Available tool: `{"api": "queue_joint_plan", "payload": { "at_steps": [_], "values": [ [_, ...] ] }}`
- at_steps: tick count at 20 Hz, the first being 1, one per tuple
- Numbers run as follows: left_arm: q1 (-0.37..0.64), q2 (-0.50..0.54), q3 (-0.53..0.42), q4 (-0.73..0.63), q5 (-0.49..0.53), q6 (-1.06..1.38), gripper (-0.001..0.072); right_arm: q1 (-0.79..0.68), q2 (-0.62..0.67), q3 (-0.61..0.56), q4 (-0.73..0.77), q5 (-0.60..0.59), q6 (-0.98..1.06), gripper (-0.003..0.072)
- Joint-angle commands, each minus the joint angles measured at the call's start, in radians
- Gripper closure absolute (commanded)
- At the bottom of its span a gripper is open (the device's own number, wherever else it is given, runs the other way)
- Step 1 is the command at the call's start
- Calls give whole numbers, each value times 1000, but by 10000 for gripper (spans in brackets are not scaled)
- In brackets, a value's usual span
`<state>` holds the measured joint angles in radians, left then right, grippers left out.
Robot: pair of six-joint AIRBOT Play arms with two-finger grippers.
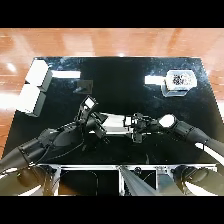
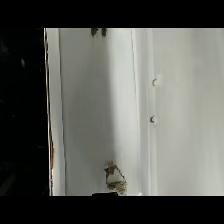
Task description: Fold the box and place the chain.
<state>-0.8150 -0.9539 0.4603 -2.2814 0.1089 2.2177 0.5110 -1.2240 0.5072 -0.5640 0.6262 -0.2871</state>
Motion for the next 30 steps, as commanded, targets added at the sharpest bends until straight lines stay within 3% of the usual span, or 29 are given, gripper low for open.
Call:
{"api": "queue_joint_plan", "payload": {
  "at_steps": [1,7,11,18,22,26,30],
  "values": [
    [-8,-56,0,2,-153,-13,688,0,-1,-1,-20,6,0,98],
    [-8,-169,2,2,-170,-55,688,0,-1,-1,-17,6,3,98],
    [-8,-190,4,2,-156,-101,688,0,-1,-1,-12,5,16,98],
    [72,-175,42,30,6,-101,688,0,-1,-1,-13,4,19,98],
    [164,-58,68,128,195,-101,688,0,-1,-1,-13,6,27,98],
    [342,66,66,261,528,-95,687,0,-1,0,-13,5,62,98],
    [473,131,66,307,800,85,687,0,-1,0,-13,9,103,98]
  ]
}}
